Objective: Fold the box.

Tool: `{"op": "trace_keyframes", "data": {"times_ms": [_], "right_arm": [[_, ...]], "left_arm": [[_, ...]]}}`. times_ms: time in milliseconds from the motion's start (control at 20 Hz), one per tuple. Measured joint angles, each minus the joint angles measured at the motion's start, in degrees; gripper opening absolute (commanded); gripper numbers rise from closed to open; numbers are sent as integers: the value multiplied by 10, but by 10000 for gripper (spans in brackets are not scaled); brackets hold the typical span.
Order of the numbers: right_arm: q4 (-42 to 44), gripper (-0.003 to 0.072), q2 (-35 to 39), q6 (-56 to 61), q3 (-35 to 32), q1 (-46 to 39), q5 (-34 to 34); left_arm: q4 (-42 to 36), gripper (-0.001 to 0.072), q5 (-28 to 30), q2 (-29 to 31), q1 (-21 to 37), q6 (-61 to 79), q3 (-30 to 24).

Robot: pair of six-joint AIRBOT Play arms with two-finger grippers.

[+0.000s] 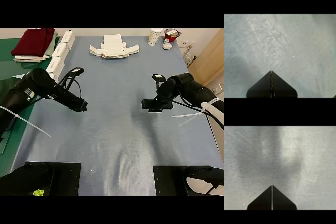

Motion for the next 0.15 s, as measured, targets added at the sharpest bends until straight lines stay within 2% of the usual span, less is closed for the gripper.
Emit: {"op": "trace_keyframes", "data": {"times_ms": [150], "right_arm": [[0, 20, 0, 0, 0, 0, 0]], "left_arm": [[0, 13, 8, 1, -16, -8, -1]]}}
